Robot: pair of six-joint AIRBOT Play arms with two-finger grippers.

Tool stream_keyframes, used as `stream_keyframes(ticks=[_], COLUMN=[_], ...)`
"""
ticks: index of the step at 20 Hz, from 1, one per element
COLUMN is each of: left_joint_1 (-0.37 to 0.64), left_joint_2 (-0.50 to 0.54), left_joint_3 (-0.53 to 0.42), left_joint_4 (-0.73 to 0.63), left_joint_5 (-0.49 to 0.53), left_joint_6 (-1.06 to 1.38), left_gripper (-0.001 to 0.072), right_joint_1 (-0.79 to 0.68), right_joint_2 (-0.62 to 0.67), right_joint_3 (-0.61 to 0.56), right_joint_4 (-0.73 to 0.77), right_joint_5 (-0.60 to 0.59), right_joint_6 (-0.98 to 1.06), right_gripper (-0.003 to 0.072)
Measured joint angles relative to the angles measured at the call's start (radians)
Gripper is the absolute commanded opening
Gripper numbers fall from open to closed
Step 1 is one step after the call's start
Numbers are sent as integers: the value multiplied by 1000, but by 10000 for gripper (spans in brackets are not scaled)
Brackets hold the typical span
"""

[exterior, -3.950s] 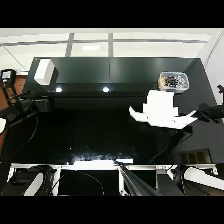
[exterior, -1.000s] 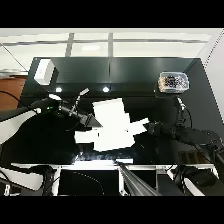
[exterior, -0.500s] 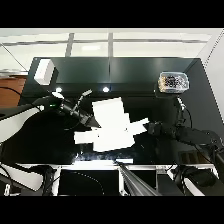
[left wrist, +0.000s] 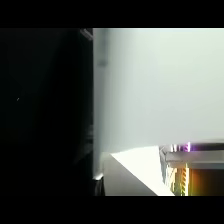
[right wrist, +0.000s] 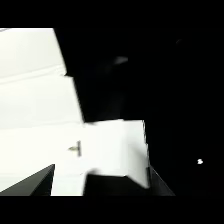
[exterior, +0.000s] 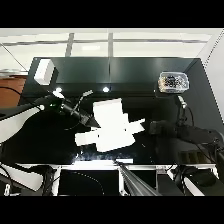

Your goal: Fold the box and place the chain.

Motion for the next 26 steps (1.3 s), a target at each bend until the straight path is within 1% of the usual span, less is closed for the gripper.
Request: stream_keyframes(ticks=[3, 7, 11, 15, 16, 17, 18, 19, 20, 22, 26], left_joint_1=[-1, -1, -5, -56, -79, -108, -139, -167, -193, -238, -273], left_joint_2=[28, 117, 214, 258, 263, 267, 269, 272, 274, 282, 349], left_joint_3=[2, 3, 3, 3, 3, 3, 3, 3, 3, -7, -85], left_joint_4=[1, 11, 14, 27, 41, 57, 71, 79, 86, 95, 96], left_joint_5=[3, 64, 137, 211, 238, 269, 297, 318, 337, 366, 453], left_joint_6=[1, 42, 166, 335, 369, 400, 427, 447, 462, 483, 507], left_gripper=[23, 23, 23, 22, 22, 22, 22, 22, 21, 21, 24], right_joint_1=[-78, -184, -227, -238, -239, -238, -235, -227, -217, -192, -138], right_joint_2=[0, 0, 0, 0, 0, 0, 0, 0, 0, 0, -2], right_joint_3=[83, 160, 183, 189, 189, 189, 188, 185, 182, 177, 174], right_joint_4=[-165, -362, -470, -507, -510, -510, -504, -496, -489, -479, -469], right_joint_5=[-11, 11, 50, 56, 45, 31, 15, -5, -29, -63, -96], right_joint_6=[0, 0, 0, 0, -1, -10, -26, -51, -81, -138, -200], right_gripper=[675, 674, 674, 667, 564, 499, 468, 468, 486, 486, 486])
